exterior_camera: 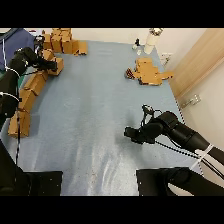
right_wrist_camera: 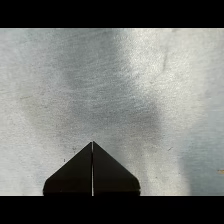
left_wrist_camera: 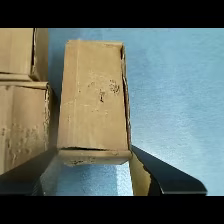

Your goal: Fold the box.

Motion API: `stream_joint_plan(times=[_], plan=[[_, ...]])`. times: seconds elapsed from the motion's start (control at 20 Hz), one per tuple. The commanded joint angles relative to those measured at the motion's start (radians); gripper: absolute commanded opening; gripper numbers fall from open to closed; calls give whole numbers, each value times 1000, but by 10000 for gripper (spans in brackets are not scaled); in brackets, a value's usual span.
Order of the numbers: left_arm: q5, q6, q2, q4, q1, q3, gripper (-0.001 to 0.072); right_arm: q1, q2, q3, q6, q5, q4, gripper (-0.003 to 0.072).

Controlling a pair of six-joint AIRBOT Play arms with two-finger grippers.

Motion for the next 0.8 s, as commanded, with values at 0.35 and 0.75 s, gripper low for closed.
stream_joint_plan(times=[0.35, 0.75], plan=[[-62, -2, 0, 1, 5, 1, 697, 0, 0, 1, 0, 0, 5, 4], [-198, 0, 116, 16, 16, 1, 696, 0, 0, 1, 0, -1, 12, 4]])
